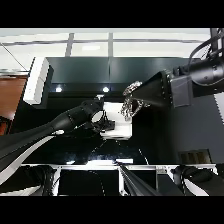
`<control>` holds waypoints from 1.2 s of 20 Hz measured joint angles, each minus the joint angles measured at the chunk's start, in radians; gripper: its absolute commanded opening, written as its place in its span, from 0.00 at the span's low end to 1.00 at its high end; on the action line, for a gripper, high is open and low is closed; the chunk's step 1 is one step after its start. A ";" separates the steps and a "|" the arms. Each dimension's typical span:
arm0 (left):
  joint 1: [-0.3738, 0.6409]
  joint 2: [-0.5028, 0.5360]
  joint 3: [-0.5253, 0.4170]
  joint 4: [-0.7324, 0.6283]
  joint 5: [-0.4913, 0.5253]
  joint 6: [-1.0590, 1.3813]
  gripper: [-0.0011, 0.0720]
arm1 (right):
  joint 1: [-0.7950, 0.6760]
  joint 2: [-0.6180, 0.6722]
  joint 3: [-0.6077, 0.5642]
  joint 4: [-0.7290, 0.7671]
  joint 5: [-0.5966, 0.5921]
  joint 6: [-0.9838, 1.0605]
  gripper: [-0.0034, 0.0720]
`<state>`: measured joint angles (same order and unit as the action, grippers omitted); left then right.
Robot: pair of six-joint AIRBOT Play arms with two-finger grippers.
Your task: Fold the box and place the chain.
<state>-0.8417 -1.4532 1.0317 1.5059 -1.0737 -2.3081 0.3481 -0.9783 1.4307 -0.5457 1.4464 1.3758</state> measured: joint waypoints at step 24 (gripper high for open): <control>0.000 0.000 0.000 0.000 0.000 0.000 0.05 | 0.124 -0.015 -0.621 -0.187 -0.424 0.023 0.16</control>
<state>-0.8417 -1.4536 1.0317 1.5059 -1.0733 -2.3081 0.4721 -0.9932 0.8101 -0.7322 1.0225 1.3987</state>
